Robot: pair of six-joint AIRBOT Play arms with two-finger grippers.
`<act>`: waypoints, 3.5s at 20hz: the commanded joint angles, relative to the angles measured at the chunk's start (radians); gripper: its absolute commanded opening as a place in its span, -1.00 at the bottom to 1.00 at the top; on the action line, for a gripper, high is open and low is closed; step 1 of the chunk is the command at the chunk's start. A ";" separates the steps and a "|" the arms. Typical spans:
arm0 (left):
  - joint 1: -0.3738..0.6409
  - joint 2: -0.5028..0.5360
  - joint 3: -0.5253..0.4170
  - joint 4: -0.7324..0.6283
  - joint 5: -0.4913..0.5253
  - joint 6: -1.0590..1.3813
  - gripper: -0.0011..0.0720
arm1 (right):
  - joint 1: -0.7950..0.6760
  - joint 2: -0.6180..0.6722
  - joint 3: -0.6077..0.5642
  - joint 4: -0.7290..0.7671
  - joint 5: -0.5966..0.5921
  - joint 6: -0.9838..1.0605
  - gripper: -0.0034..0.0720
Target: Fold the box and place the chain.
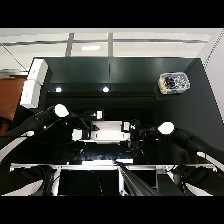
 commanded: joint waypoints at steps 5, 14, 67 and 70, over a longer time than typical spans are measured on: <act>0.000 0.000 0.000 -0.001 0.000 -0.001 -0.90 | 0.009 -0.010 0.005 -0.072 -0.018 0.058 0.68; 0.000 0.000 0.000 -0.001 0.000 -0.016 -0.90 | 0.009 -0.035 0.026 -0.130 0.008 0.105 0.70; 0.255 0.359 -0.002 0.057 -0.448 -0.548 -0.90 | 0.009 -0.045 0.034 -0.202 -0.003 0.146 0.17; 0.247 0.359 -0.011 -0.118 -0.389 -0.548 -0.90 | 0.009 -0.045 0.034 -0.202 -0.003 0.145 0.17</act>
